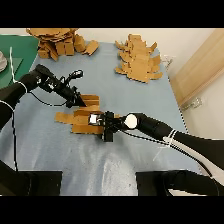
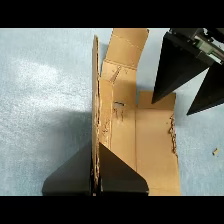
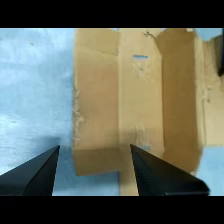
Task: Fold the box.
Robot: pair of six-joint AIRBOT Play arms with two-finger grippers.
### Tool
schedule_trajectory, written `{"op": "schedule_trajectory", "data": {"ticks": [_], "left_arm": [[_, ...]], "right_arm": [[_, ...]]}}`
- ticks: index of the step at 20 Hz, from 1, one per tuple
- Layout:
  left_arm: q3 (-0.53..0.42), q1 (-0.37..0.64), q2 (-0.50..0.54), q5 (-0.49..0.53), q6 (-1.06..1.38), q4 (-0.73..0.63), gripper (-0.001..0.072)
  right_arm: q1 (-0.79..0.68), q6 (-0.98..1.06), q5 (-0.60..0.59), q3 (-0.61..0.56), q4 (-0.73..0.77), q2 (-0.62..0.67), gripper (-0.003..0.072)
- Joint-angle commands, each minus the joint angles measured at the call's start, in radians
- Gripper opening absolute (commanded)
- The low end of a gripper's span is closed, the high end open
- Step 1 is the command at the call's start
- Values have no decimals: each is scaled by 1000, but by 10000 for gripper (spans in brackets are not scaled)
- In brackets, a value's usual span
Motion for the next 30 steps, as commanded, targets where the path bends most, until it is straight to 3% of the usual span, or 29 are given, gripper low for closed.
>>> {"op": "schedule_trajectory", "data": {"ticks": [1, 9, 17, 20, 23, 25, 30], "left_arm": [[0, 0, 0, -1, 0, 0, 13], [0, 0, 0, -1, 0, 0, 13], [0, 0, 0, -2, 0, 0, 13], [0, 0, 0, -2, 0, 0, 13], [0, 0, 0, -2, 0, 0, 13], [0, 0, 0, -1, 0, 0, 13], [0, 0, 0, -1, 0, 0, 13]], "right_arm": [[22, 188, -80, -20, -115, 17, 697], [43, 208, -50, -16, 42, 17, 696], [53, 208, -49, -16, 8, 17, 696], [128, 262, -54, -16, -162, 15, 696], [198, 618, -65, -17, -540, 0, 696], [229, 774, -71, -16, -710, -18, 696], [221, 795, -150, -16, -768, -35, 696]]}}
